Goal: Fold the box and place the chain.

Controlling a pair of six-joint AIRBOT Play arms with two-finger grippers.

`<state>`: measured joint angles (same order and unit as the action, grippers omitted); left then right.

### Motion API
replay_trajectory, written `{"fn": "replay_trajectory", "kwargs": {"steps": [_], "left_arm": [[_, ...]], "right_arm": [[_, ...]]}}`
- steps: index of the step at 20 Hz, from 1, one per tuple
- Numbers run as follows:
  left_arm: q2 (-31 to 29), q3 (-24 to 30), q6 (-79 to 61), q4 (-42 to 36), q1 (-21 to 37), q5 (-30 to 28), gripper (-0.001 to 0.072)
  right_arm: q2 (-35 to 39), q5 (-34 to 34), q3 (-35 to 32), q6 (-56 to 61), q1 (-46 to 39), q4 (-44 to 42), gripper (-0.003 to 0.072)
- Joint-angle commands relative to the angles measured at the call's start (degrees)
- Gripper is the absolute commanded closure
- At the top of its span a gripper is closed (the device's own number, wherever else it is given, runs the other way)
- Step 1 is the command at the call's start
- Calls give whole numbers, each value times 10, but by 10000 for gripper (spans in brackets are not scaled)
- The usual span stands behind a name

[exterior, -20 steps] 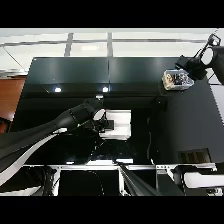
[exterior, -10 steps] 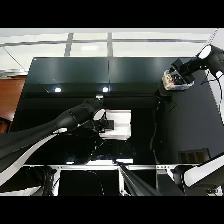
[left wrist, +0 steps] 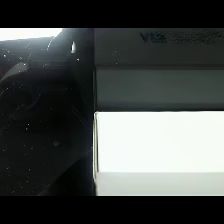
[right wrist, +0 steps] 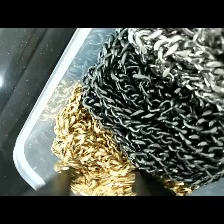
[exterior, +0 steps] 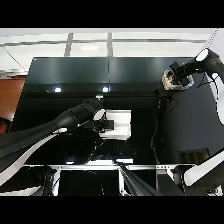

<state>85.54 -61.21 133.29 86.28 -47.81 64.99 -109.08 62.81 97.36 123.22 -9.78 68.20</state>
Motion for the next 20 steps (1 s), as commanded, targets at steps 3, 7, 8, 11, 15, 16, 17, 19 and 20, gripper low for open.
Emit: {"fn": "replay_trajectory", "kwargs": {"steps": [3,7,8,11,15,16,17,19,20], "left_arm": [[0,0,0,0,0,0,682],[0,0,0,0,0,0,682],[0,0,0,0,0,0,681],[0,0,0,0,0,0,681],[0,0,0,0,0,0,681],[0,0,0,0,0,0,681],[0,0,0,0,0,0,681],[0,0,0,0,0,0,682],[0,0,0,0,0,0,681]], "right_arm": [[12,29,1,-78,-8,-11,672],[57,25,2,-129,-17,-11,672],[74,23,2,-153,-19,-13,672],[134,23,3,-218,-22,-14,671],[236,8,4,-272,-23,-20,672],[265,-3,4,-279,-23,-23,672],[291,-17,5,-287,-23,-29,672],[341,-48,5,-295,-23,-41,672],[363,-59,5,-302,-23,-49,673]]}}
